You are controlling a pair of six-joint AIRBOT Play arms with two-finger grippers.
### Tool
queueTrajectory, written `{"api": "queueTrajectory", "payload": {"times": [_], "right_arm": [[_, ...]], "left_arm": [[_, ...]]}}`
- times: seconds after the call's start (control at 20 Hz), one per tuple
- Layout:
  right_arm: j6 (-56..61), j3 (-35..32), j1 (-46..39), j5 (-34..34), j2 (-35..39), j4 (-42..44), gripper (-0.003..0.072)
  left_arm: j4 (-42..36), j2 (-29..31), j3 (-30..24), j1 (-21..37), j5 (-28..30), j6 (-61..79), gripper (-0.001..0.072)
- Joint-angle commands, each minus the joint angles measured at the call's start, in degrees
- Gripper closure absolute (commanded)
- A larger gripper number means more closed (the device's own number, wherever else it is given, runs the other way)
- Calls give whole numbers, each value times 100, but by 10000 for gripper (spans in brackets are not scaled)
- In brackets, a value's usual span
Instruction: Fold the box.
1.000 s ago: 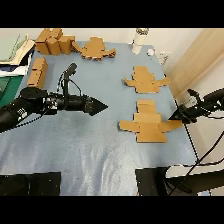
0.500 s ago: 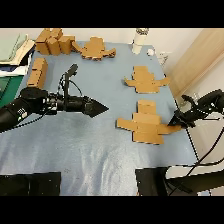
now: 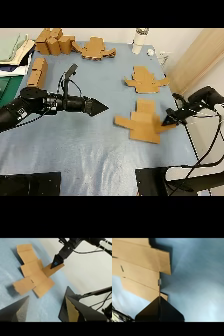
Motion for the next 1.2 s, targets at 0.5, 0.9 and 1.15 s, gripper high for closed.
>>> {"api": "queueTrajectory", "payload": {"times": [0.5, 0.9, 1.15], "right_arm": [[52, -863, 3735, 1178, 1043, 1631, 687], [66, -1088, 4094, 1438, 1143, 1626, 687], [70, -1088, 4107, 1445, 1143, 1624, 687]], "left_arm": [[1797, -138, 2, 1517, -833, -1965, 18], [1779, -1556, 4, 1508, -678, -1495, 18], [811, -2092, 7, 1506, -935, -435, 18]]}}
